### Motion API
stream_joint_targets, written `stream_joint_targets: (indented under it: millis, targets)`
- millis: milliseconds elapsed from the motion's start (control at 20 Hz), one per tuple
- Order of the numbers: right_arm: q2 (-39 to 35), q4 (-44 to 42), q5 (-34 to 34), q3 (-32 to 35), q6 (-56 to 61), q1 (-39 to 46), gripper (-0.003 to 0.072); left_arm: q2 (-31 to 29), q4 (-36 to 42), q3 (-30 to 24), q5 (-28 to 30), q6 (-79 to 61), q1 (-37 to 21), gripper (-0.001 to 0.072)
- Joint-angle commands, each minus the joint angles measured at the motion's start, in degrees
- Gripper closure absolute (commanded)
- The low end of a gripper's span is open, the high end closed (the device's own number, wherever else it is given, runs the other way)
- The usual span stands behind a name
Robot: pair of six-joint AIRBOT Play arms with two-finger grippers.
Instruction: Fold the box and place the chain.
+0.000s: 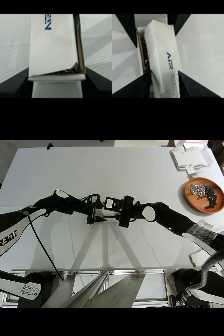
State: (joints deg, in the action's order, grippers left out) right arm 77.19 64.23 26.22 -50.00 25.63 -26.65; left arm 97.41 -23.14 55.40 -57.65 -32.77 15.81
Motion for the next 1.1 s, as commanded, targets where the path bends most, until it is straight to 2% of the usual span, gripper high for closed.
stream_joint_targets:
  millis: [0, 500, 850, 1000, 1050]
  targets:
    - [0.04, -0.02, 0.50, 0.46, 0.02, -0.72, 0.0351, 0.00, -0.02, 0.00, 0.00, 0.00, 0.00, 0.0373]
    - [-0.09, 0.07, 1.01, 1.16, -0.02, -2.21, 0.0347, 0.00, -0.02, 0.00, 0.00, 0.00, 0.00, 0.0373]
    - [-5.60, -0.24, 3.02, 1.14, 0.02, -2.19, 0.0348, 0.00, -0.02, 0.00, 0.00, 0.00, 0.00, 0.0373]
    - [-7.02, -1.40, 2.89, 1.14, 7.34, -1.88, 0.0353, 0.00, -0.02, 0.00, 0.00, 0.00, 0.00, 0.0373]
    - [-6.80, -4.57, 2.91, 1.14, 10.62, -1.11, 0.0384, 0.00, -0.02, 0.00, 0.00, 0.00, 0.00, 0.0373]
